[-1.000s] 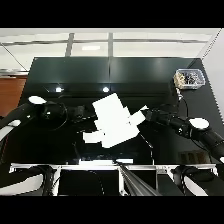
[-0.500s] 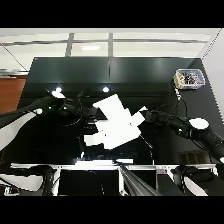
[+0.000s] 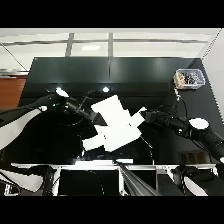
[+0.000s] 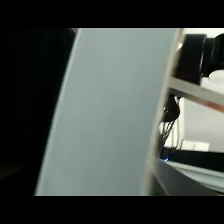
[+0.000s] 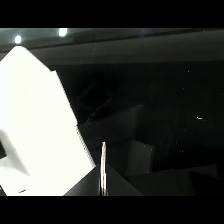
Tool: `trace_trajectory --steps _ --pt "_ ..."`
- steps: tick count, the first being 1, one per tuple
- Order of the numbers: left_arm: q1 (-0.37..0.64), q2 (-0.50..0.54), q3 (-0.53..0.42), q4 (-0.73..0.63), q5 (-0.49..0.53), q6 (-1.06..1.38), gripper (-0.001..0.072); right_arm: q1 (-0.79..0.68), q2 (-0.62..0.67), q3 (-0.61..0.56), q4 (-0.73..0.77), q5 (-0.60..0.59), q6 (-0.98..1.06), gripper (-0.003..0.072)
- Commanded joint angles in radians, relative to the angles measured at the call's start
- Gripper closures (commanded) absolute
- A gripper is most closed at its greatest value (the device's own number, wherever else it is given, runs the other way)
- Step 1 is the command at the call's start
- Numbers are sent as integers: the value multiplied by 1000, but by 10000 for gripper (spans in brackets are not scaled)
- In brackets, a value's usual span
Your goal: Fold the box and place the chain.
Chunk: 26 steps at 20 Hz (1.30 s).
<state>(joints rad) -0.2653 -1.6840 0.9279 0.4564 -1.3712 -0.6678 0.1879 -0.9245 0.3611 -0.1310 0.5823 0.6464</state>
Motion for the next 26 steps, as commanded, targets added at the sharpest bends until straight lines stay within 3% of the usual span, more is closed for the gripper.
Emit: trace_trajectory --steps 1,3,6,7,8,9,13,16,20,23,26 --pt "-31 -3 33 93 -4 19 269 1 1 0 0 1 0 663" --pt "-46 -3 45 105 0 19 589 1 1 0 -1 1 0 663" --pt "-43 -3 67 112 -3 23 679 1 1 0 -33 2 0 662" --pt "-42 -2 79 118 -4 26 679 0 1 0 -53 1 0 634" --pt "-42 -1 94 126 -4 27 680 -12 1 4 -63 16 1 283" --pt "-43 5 109 142 -5 34 681 -37 1 24 -114 77 2 -20" --pt "-72 108 127 249 47 64 684 -199 1 238 -534 383 32 -16" --pt "-128 200 122 313 103 140 683 -233 1 345 -682 551 -113 -15" --pt "-207 226 100 361 333 329 680 -169 0 322 -700 500 -297 -15" --pt "-221 200 100 365 355 556 680 -92 -1 301 -719 431 -421 -15" --pt "-232 185 100 412 410 644 681 -31 -3 297 -848 430 -454 -16"
